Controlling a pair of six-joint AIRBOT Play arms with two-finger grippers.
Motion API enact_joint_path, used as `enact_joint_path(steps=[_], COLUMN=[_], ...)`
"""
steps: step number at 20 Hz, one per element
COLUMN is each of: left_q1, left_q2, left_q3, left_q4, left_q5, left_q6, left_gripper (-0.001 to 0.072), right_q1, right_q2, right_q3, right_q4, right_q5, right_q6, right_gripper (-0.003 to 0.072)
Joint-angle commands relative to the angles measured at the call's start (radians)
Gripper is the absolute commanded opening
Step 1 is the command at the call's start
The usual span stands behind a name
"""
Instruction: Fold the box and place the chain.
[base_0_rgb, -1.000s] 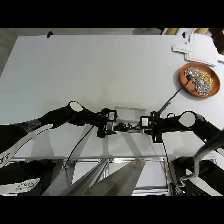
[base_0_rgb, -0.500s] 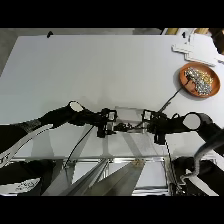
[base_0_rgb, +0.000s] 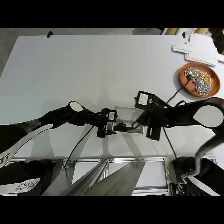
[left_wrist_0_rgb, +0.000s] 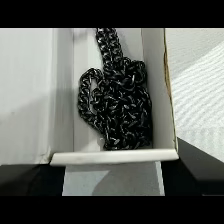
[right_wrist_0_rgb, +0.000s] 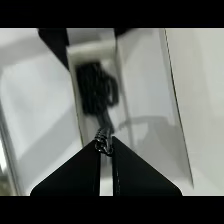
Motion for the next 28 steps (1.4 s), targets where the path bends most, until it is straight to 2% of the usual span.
enact_joint_path(steps=[1, 6, 7, 8, 9, 12, 16, 19, 21, 22, 24, 28], left_q1=[0.001, 0.001, 0.001, 0.001, 0.001, 0.001, 0.001, 0.001, 0.001, 0.001, 0.001, 0.001], left_q2=[0.000, 0.000, 0.000, 0.000, 0.001, 0.000, 0.000, 0.000, 0.000, 0.000, 0.000, 0.000], left_q3=[0.000, 0.000, 0.000, 0.000, 0.000, 0.000, 0.000, 0.000, 0.000, 0.000, 0.000, 0.000], left_q4=[0.000, 0.000, 0.000, 0.000, 0.000, 0.000, 0.000, 0.000, 0.000, 0.000, 0.000, 0.000], left_q5=[0.000, 0.000, 0.000, 0.000, 0.000, 0.000, 0.000, 0.000, 0.000, 0.000, 0.000, 0.000], left_q6=[0.000, 0.000, 0.000, 0.000, 0.000, 0.000, 0.000, 0.000, 0.000, 0.000, 0.000, 0.000], left_gripper=[0.0207, 0.0207, 0.0207, 0.0208, 0.0207, 0.0207, 0.0207, 0.0207, 0.0208, 0.0207, 0.0207, 0.0207], right_q1=[0.099, 0.105, 0.105, 0.105, 0.104, 0.086, -0.037, -0.136, -0.175, -0.179, -0.179, -0.179], right_q2=[-0.108, -0.254, -0.270, -0.275, -0.270, -0.208, -0.109, -0.098, -0.098, -0.098, -0.098, -0.098], right_q3=[0.049, 0.049, 0.049, 0.049, 0.049, 0.049, 0.048, 0.037, -0.005, -0.035, -0.096, -0.207], right_q4=[0.033, -0.012, -0.018, -0.032, -0.049, -0.106, -0.146, -0.196, -0.198, -0.199, -0.198, -0.198], right_q5=[-0.085, -0.097, -0.097, -0.097, -0.097, -0.059, 0.034, 0.114, 0.106, 0.094, 0.069, -0.037], right_q6=[0.079, 0.089, 0.089, 0.089, 0.089, 0.079, 0.014, -0.017, -0.021, -0.021, -0.026, -0.028], right_gripper=[0.0016, 0.0032, 0.0117, 0.0162, 0.0188, 0.0188, 0.0178, 0.0182, 0.0188, 0.0221, 0.0357, 0.0368])
